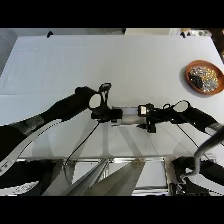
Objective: Fold the box and place the chain.
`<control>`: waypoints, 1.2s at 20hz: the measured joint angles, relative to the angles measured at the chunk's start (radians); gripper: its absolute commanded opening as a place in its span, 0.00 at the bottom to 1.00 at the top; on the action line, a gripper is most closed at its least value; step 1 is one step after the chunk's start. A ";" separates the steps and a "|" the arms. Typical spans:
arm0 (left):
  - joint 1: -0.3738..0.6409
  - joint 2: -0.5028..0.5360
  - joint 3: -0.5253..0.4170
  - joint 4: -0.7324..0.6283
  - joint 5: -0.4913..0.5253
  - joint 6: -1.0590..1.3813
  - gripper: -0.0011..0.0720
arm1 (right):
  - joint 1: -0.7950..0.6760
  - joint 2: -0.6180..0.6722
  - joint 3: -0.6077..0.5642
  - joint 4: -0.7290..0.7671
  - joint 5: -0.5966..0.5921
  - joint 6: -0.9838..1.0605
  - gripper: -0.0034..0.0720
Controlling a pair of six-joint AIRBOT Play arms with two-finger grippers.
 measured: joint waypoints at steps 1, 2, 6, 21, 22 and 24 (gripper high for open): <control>-0.005 -0.021 0.027 0.010 -0.024 -0.006 0.47 | 0.000 0.000 0.000 0.000 0.000 0.000 0.47; -0.012 -0.044 0.056 0.019 -0.043 -0.008 0.47 | 0.000 0.000 0.000 0.000 0.000 0.000 0.47; -0.037 -0.110 0.129 0.040 -0.085 -0.015 0.47 | 0.000 0.000 0.000 0.000 0.000 0.000 0.47; -0.073 -0.173 0.157 0.156 -0.130 -0.313 0.25 | 0.000 0.000 0.000 0.000 -0.001 0.000 0.47; -0.077 -0.175 0.157 0.159 -0.133 -0.323 0.21 | 0.000 0.000 0.000 0.000 -0.001 0.000 0.47; -0.085 -0.179 0.158 0.166 -0.135 -0.340 0.20 | 0.000 0.000 0.000 0.000 -0.001 0.000 0.47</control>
